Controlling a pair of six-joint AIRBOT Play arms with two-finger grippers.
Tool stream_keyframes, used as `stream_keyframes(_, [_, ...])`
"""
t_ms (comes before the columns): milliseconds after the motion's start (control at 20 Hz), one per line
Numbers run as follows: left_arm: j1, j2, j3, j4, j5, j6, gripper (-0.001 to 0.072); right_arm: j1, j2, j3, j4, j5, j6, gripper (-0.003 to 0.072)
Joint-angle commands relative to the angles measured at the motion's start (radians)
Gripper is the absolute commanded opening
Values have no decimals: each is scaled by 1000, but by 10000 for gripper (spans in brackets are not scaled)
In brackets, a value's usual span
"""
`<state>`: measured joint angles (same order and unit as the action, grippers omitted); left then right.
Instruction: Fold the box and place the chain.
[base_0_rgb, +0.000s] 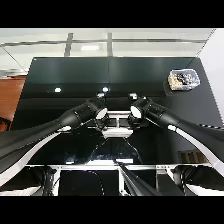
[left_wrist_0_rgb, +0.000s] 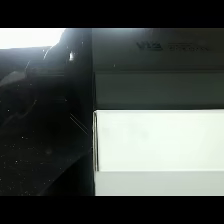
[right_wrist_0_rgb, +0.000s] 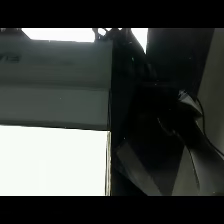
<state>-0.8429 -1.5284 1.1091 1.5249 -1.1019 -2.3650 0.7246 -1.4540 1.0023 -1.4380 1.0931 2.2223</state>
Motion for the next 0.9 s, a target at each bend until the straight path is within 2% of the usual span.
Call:
stream_keyframes(0, [0, 0, 0, 3, 0, 4, 30, 0, -2, 1, 1, 6, 6, 18])
stream_keyframes(100, [0, 0, 0, 4, 1, 4, 30, 0, -2, 2, 4, 5, 6, 21])
stream_keyframes(150, [0, 0, 0, 4, 1, 4, 30, 0, -2, 8, 5, 5, 5, 45])
stream_keyframes(200, [0, 0, 0, 4, 0, 4, 30, 0, -1, 17, 4, 10, -3, 266])
stream_keyframes(250, [0, 0, 0, 4, 0, 4, 30, 0, 2, 31, 3, 25, -34, 398])
stream_keyframes(400, [0, 0, 0, 4, -3, 4, 30, -1, 32, 85, -24, 99, -156, 396])
stream_keyframes(600, [0, 0, 0, 4, 0, 4, 30, -20, 183, 156, -148, 247, -225, 395])
stream_keyframes(700, [0, 0, 0, 4, 0, 4, 30, -52, 290, 171, -276, 280, -227, 396])
stream_keyframes(850, [0, 0, 0, 4, -4, 5, 30, -145, 380, 171, -589, 266, -226, 395])
